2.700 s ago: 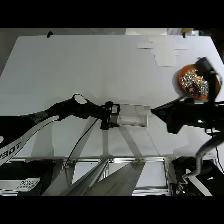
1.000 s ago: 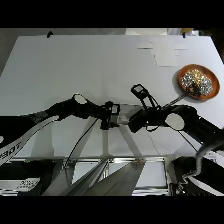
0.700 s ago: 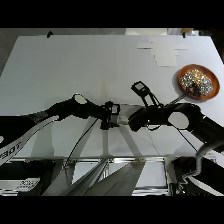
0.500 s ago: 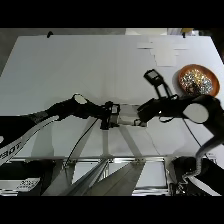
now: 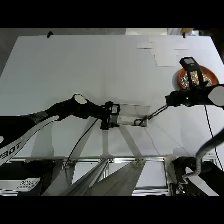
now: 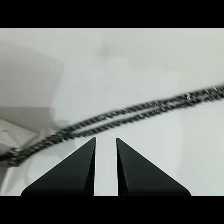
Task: Fold the box and place the chain.
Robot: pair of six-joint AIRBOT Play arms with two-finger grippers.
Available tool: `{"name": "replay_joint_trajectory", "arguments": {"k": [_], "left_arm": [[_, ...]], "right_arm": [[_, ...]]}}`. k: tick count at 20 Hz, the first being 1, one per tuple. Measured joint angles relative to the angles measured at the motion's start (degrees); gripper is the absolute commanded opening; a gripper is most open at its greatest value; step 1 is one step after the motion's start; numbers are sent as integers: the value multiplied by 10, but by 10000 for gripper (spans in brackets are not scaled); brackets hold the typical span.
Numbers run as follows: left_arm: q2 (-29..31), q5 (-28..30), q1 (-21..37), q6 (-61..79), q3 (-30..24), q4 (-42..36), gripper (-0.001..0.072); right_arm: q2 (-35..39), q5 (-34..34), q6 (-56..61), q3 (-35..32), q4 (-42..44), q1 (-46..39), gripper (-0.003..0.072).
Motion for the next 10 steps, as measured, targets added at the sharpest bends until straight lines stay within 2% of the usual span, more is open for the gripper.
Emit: {"name": "replay_joint_trajectory", "arguments": {"k": [1,10], "left_arm": [[0,0,0,0,0,0,89],[0,0,0,0,0,0,89]], "right_arm": [[-15,2,6,0,-7,-5,287],[-131,10,25,0,-30,-17,281]]}}
